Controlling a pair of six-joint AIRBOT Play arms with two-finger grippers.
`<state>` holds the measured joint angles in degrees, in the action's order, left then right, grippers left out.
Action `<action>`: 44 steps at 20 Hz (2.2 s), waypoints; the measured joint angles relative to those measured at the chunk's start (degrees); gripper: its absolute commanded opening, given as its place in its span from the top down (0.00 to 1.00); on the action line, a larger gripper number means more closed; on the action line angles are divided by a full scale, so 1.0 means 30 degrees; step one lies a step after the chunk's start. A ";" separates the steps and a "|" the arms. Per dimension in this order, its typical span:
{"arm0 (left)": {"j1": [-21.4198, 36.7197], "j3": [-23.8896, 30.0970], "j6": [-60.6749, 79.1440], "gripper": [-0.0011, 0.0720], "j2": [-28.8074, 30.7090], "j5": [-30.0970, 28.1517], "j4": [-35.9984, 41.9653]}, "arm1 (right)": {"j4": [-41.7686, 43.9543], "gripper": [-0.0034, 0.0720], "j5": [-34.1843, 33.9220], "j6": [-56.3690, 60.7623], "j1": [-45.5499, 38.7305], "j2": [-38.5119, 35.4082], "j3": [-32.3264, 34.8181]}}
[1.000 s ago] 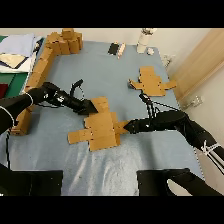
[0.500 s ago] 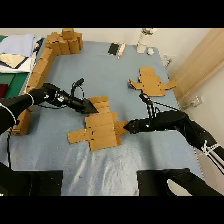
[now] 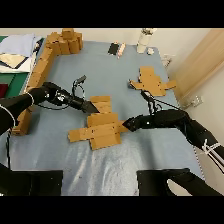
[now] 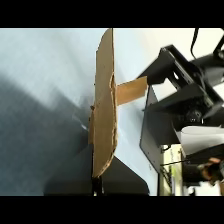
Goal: Fold the box.
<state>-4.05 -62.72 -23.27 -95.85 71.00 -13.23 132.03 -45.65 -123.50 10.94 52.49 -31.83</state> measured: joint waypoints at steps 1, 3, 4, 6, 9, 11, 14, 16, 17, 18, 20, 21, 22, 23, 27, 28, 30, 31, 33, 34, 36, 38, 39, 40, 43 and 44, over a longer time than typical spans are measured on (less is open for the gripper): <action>-0.0262 -0.0044 0.0605 0.97 0.0262 -0.0342 0.0015 | -0.0838 0.44 0.0284 0.0605 -0.0102 0.0000 -0.0328; -0.1005 -0.0044 0.2062 0.97 0.0925 -0.0969 0.0000 | -0.2579 0.81 0.0721 0.2157 -0.0401 -0.0007 -0.1129; -0.1413 0.0022 0.2878 0.97 0.1275 -0.1348 -0.0007 | -0.3279 0.88 0.0874 0.2827 -0.0583 -0.0007 -0.1501; -0.2135 0.0386 0.4415 0.97 0.1829 -0.1829 -0.0066 | -0.4211 0.95 0.1078 0.3905 -0.0809 -0.0007 -0.2135; -0.2871 0.1515 0.6572 0.97 0.2259 -0.2339 -0.0066 | -0.4597 0.95 0.1333 0.4743 -0.0954 -0.0007 -0.2557; -0.3045 0.2310 0.7708 0.97 0.2368 -0.2703 -0.0051 | -0.4422 0.95 0.1377 0.5020 -0.0969 -0.0007 -0.2688; -0.3118 0.3249 0.9041 0.97 0.2477 -0.3031 -0.0015 | -0.4087 0.95 0.1501 0.5238 -0.0991 -0.0007 -0.2776; -0.3147 0.3832 0.9872 0.97 0.2645 -0.3191 0.0189 | -0.3942 0.95 0.1501 0.5377 -0.0991 -0.0007 -0.2783; -0.3162 0.4160 1.0353 0.98 0.2827 -0.3249 0.0517 | -0.3883 0.95 0.1508 0.5391 -0.0991 0.0000 -0.2790; -0.3169 0.4546 1.0972 0.97 0.3104 -0.3461 0.1056 | -0.3840 0.95 0.1515 0.5457 -0.0991 0.0000 -0.2798; -0.3184 0.5428 1.2466 0.97 0.3876 -0.4007 0.2324 | -0.3796 0.95 0.1545 0.5508 -0.0991 0.0044 -0.2798; -0.3206 0.5858 1.3180 0.97 0.4277 -0.4386 0.2892 | -0.3752 0.95 0.1552 0.5508 -0.0991 0.0058 -0.2798; -0.3279 0.6309 1.3916 0.97 0.4677 -0.4765 0.3286 | -0.3730 0.95 0.1552 0.5515 -0.0991 0.0087 -0.2798; -0.3388 0.6696 1.4528 0.97 0.4983 -0.4983 0.3555 | -0.3687 0.95 0.1559 0.5515 -0.0991 0.0138 -0.2798; -0.4415 0.7752 1.6444 0.97 0.5646 -0.6426 0.3978 | -0.3570 0.95 0.1683 0.5523 -0.0991 0.0328 -0.2798; -0.4728 0.7912 1.6728 0.97 0.5719 -0.6972 0.3978 | -0.3548 0.95 0.1705 0.5530 -0.0991 0.0350 -0.2798; -0.5231 0.8138 1.7143 0.97 0.5821 -0.7628 0.3993 | -0.3512 0.95 0.1734 0.5530 -0.0991 0.0386 -0.2798; -0.5370 0.8189 1.7296 0.97 0.5865 -0.7868 0.4029 | -0.3512 0.95 0.1741 0.5530 -0.0991 0.0393 -0.2798; -0.5581 0.8291 1.7529 0.97 0.5894 -0.8160 0.4065 | -0.3504 0.95 0.1749 0.5530 -0.0991 0.0401 -0.2798; -0.5625 0.8313 1.7573 0.97 0.5901 -0.8225 0.4065 | -0.3504 0.95 0.1756 0.5530 -0.0991 0.0401 -0.2798; -0.5697 0.8364 1.7690 0.97 0.5909 -0.8408 0.4051 | -0.3504 0.95 0.1756 0.5530 -0.0991 0.0408 -0.2798; -0.5734 0.8378 1.7704 0.97 0.5931 -0.8415 0.3861 | -0.3504 0.95 0.1734 0.5530 -0.0991 0.0408 -0.2798; -0.5741 0.8378 1.7682 0.97 0.5967 -0.8386 0.3621 | -0.3504 0.95 0.1712 0.5530 -0.0991 0.0408 -0.2798; -0.5756 0.8386 1.7537 0.97 0.5989 -0.8262 0.3344 | -0.3504 0.95 0.1661 0.5530 -0.0991 0.0408 -0.2798; -0.5756 0.8378 1.7216 0.97 0.6011 -0.8116 0.2754 | -0.3504 0.95 0.1610 0.5530 -0.0991 0.0408 -0.2798; -0.5763 0.8378 1.7158 0.97 0.6025 -0.8094 0.2608 | -0.3504 0.95 0.1603 0.5530 -0.0991 0.0408 -0.2798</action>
<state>-21.34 -37.58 28.21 -77.78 46.72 -5.41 121.51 -40.84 -106.91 7.97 53.71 -40.23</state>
